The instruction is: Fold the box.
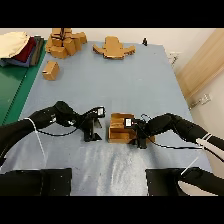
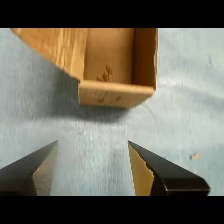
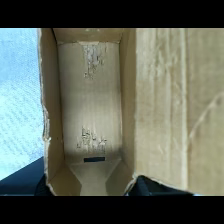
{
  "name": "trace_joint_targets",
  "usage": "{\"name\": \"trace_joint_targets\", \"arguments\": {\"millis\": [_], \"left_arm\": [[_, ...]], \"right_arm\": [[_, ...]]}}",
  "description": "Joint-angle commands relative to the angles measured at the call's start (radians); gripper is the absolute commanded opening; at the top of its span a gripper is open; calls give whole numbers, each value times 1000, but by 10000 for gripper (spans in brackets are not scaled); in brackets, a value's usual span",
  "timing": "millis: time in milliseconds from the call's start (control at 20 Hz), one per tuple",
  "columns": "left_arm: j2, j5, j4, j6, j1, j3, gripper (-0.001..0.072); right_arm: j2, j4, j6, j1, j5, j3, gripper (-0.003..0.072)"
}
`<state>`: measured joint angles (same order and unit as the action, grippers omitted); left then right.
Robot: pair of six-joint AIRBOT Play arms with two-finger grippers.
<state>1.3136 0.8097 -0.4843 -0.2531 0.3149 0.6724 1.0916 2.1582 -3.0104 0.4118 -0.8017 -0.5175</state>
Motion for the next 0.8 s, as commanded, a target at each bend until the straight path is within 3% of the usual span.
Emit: {"name": "trace_joint_targets", "arguments": {"millis": [0, 350, 750], "left_arm": [[24, -70, 159, -144, 26, -15, 700], [27, -30, 169, -187, 55, -15, 700], [27, -63, 132, -178, 113, -15, 700]], "right_arm": [[0, 0, 0, 1, 0, 0, 504], [0, 0, 0, 1, 0, -1, 505], [0, 0, 0, 1, 0, -1, 504]]}}
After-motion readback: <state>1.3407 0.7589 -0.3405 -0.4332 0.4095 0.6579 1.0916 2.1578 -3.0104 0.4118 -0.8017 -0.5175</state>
